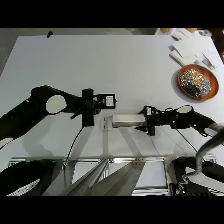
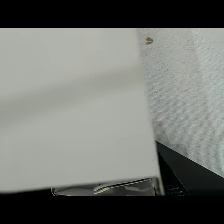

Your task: Fold the box and place the chain.

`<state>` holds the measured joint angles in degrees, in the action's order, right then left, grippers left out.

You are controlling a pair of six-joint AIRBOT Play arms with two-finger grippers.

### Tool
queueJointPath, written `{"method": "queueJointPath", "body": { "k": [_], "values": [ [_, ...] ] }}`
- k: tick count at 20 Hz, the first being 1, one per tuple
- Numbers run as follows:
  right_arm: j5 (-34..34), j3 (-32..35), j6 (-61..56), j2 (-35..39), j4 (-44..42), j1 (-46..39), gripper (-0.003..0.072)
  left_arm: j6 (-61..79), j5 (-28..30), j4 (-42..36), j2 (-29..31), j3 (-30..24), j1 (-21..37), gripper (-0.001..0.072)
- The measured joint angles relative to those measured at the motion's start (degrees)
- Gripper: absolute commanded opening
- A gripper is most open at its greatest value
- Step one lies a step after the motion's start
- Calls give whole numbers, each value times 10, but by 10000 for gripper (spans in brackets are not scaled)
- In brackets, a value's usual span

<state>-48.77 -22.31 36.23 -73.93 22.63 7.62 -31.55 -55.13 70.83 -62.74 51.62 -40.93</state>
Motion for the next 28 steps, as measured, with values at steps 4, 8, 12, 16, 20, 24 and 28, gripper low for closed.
{"method": "queueJointPath", "body": {
  "k": [4,8,12,16,20,24,28],
  "values": [
    [0,0,0,0,0,0,458,-6,2,-33,-37,-1,-69,3],
    [-1,0,0,0,0,0,458,-8,89,-83,-99,-1,-109,3],
    [-1,0,0,0,0,0,458,-25,254,-136,-128,-1,-113,7],
    [-1,0,1,0,0,0,458,-50,353,-175,-149,-1,-95,7],
    [-1,0,0,0,0,0,458,-60,362,-202,-185,-1,-73,7],
    [-1,0,0,0,0,0,458,-62,361,-218,-208,-1,-60,8],
    [-1,0,0,0,0,0,458,-61,330,-216,-190,-1,-41,8]
  ]
}}
